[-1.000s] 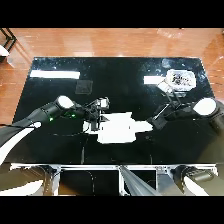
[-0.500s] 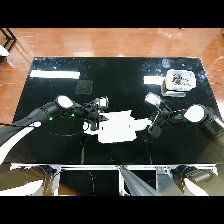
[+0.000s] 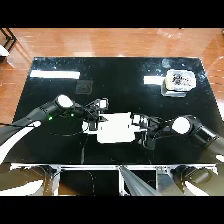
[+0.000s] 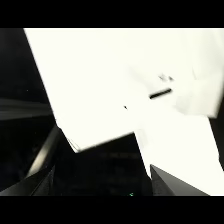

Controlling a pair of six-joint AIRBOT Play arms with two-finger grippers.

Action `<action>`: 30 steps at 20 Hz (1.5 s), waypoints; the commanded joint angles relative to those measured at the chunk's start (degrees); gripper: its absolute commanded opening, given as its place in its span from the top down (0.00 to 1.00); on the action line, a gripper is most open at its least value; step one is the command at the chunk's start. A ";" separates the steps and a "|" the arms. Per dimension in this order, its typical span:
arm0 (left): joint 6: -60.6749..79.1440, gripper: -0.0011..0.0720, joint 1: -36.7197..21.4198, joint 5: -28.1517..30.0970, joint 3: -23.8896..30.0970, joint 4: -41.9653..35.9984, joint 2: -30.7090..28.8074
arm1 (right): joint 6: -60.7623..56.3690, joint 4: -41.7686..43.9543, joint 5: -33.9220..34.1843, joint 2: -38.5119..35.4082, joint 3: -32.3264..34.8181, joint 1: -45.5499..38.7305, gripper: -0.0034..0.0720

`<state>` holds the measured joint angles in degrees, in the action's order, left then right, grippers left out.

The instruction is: Fold the box and place the chain.

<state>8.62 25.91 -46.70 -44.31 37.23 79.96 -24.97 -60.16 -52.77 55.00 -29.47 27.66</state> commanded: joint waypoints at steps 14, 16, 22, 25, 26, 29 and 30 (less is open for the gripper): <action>-0.07 0.95 0.00 -0.46 0.04 -0.22 0.04 | 2.95 0.42 17.22 4.17 0.96 10.67 0.06; -0.07 0.95 0.00 -0.46 0.04 -0.22 0.04 | 1.42 -0.02 17.25 4.15 -0.81 10.54 0.06; -0.11 0.95 0.02 -0.46 0.04 -0.26 0.04 | 0.17 -2.01 17.29 4.13 -3.85 9.42 0.06; -0.11 0.95 0.02 -0.44 0.04 -0.48 0.04 | -0.55 -1.57 17.53 4.13 -3.89 7.10 0.06; -0.11 0.95 0.02 -0.44 0.04 -0.48 0.04 | -0.90 -0.42 17.59 4.15 -3.89 6.32 0.06; -0.11 0.95 0.02 -0.42 0.04 -0.63 0.04 | 0.09 1.60 17.73 4.17 -3.89 5.20 0.06; -0.11 0.95 0.02 -0.35 0.04 -0.63 0.04 | 0.70 1.62 18.38 4.20 -3.89 5.22 0.06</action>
